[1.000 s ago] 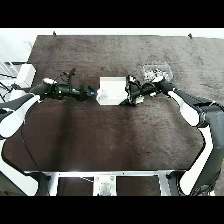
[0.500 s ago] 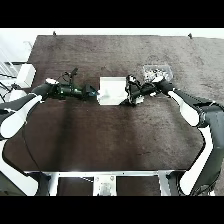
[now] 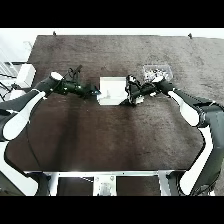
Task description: Fold the box and place the chain.
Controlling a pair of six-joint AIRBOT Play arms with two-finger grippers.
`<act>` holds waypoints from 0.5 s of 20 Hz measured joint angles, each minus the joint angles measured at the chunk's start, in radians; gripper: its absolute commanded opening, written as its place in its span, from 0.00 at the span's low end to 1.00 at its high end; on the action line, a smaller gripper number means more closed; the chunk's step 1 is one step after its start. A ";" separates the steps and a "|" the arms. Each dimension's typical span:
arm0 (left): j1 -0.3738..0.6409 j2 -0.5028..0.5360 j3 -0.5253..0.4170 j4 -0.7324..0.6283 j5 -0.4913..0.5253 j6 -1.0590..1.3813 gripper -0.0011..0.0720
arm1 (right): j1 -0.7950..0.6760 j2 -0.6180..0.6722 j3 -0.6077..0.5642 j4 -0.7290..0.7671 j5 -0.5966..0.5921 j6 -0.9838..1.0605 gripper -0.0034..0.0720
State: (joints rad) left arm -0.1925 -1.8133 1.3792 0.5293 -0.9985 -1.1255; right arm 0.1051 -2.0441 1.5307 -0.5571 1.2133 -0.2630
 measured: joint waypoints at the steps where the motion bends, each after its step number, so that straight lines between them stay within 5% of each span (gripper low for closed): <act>1: -0.007 0.000 0.011 0.019 0.004 -0.024 0.63 | 0.000 0.000 0.000 0.000 0.000 0.000 0.78; 10: -0.068 0.000 0.064 0.163 0.050 -0.267 0.63 | 0.000 0.000 0.000 0.000 0.000 0.000 0.78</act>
